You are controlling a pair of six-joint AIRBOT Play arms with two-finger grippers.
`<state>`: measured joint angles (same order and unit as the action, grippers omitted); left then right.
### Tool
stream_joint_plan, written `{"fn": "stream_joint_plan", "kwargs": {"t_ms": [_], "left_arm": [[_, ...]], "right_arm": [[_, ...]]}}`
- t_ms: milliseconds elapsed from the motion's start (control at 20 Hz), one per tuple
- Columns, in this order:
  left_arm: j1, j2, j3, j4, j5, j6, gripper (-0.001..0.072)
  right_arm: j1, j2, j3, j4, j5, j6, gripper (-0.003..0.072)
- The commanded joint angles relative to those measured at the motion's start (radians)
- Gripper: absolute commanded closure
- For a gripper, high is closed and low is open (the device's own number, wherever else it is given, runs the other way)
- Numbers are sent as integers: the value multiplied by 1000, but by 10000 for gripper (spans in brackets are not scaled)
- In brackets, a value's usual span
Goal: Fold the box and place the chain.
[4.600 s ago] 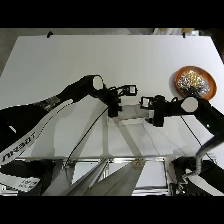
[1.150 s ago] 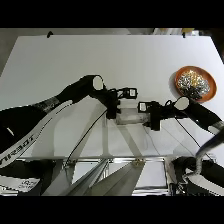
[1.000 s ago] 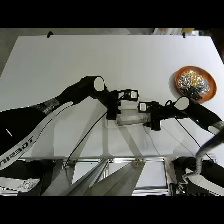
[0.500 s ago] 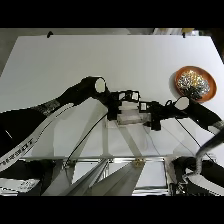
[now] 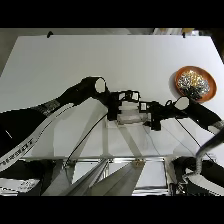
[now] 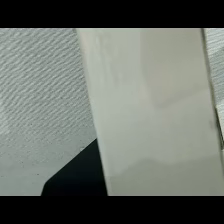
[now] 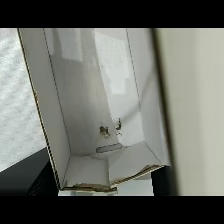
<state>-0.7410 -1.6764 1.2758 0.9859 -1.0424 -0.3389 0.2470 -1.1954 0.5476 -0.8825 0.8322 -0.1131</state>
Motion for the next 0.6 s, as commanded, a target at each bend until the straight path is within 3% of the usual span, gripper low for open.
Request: {"fn": "stream_joint_plan", "kwargs": {"t_ms": [0,50,150,300,550], "left_arm": [[0,1,1,1,-2,1,690],[0,3,1,12,-2,0,635],[0,13,1,52,-8,-6,376],[0,40,1,146,-10,-92,202],[3,119,1,291,-48,-184,195]], "right_arm": [[1,0,1,0,-2,0,281],[1,0,1,0,-2,0,281],[1,0,1,0,-2,0,281],[1,0,1,0,-2,0,281],[1,0,1,0,-2,0,281]]}}
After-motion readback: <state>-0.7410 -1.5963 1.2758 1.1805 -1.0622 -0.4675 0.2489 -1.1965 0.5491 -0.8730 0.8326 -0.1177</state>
